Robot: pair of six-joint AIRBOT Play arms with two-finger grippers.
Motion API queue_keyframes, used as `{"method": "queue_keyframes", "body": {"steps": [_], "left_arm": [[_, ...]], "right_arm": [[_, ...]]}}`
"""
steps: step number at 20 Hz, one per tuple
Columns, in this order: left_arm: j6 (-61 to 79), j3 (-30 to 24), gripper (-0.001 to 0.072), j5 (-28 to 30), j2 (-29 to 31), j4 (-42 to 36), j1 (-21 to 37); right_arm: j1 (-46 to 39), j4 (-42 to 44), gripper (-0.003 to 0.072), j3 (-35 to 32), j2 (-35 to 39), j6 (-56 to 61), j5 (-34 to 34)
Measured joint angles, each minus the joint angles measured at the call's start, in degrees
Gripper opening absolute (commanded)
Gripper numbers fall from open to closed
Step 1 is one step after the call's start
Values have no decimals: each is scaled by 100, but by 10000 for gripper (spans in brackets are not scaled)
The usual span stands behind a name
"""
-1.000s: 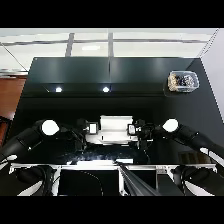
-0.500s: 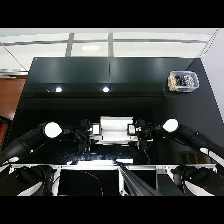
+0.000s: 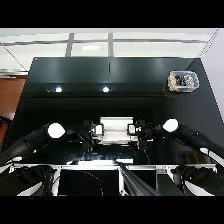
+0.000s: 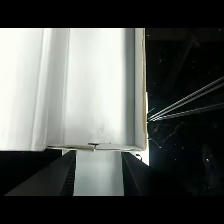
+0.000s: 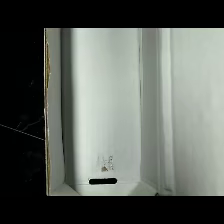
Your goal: Fold the box and place the chain.
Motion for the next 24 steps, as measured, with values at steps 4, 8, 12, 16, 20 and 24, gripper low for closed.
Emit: {"method": "queue_keyframes", "body": {"steps": [4,8,12,16,20,24], "left_arm": [[0,4,219,133,-46,-55,-92],[0,7,218,170,-114,-444,-116],[0,7,219,192,-275,-903,-122],[0,7,311,175,-337,-1102,-122],[0,7,500,160,-354,-1150,-122],[0,7,330,142,-354,-1158,-122]], "right_arm": [[0,0,453,0,0,0,2],[0,0,453,0,0,-2,2],[0,0,452,0,2,-2,2],[0,0,453,0,2,-4,2],[0,0,453,0,2,-4,2],[0,0,453,0,2,-4,4]]}}
